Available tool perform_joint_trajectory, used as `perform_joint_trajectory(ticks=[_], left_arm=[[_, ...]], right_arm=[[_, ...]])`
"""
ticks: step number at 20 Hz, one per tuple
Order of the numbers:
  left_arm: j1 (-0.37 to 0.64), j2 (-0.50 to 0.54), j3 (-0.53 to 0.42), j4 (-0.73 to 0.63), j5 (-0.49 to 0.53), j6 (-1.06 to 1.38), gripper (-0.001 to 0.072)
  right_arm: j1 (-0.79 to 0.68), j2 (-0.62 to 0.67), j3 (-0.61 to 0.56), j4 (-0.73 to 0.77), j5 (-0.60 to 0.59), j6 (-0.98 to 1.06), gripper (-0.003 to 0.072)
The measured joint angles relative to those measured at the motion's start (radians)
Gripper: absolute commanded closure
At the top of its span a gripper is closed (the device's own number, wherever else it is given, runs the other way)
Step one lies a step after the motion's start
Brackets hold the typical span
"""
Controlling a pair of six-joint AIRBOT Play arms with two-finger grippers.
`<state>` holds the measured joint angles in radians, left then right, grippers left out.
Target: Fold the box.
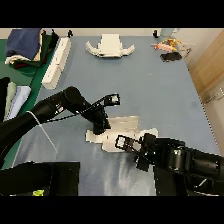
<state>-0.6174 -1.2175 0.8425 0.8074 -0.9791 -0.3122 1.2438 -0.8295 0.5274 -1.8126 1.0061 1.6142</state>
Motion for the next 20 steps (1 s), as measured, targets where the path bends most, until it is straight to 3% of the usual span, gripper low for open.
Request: perform_joint_trajectory(ticks=[5, 14, 16, 20], left_arm=[[0.0, 0.0, 0.0, 0.0, 0.0, 0.0, 0.0694], [0.0, 0.0, 0.0, 0.0, 0.0, 0.0, 0.0694], [0.0, 0.0, 0.0, 0.0, 0.0, 0.0, 0.0694], [0.0, 0.0, 0.0, 0.0, 0.0, 0.0, 0.0694]], right_arm=[[-0.011, -0.083, -0.01, -0.08, -0.099, 0.039, 0.016], [-0.035, 0.002, -0.006, -0.214, -0.085, 0.267, 0.0154], [-0.047, 0.009, -0.006, -0.228, -0.078, 0.298, -0.0034], [-0.072, 0.016, -0.006, -0.238, -0.072, 0.329, -0.0034]])
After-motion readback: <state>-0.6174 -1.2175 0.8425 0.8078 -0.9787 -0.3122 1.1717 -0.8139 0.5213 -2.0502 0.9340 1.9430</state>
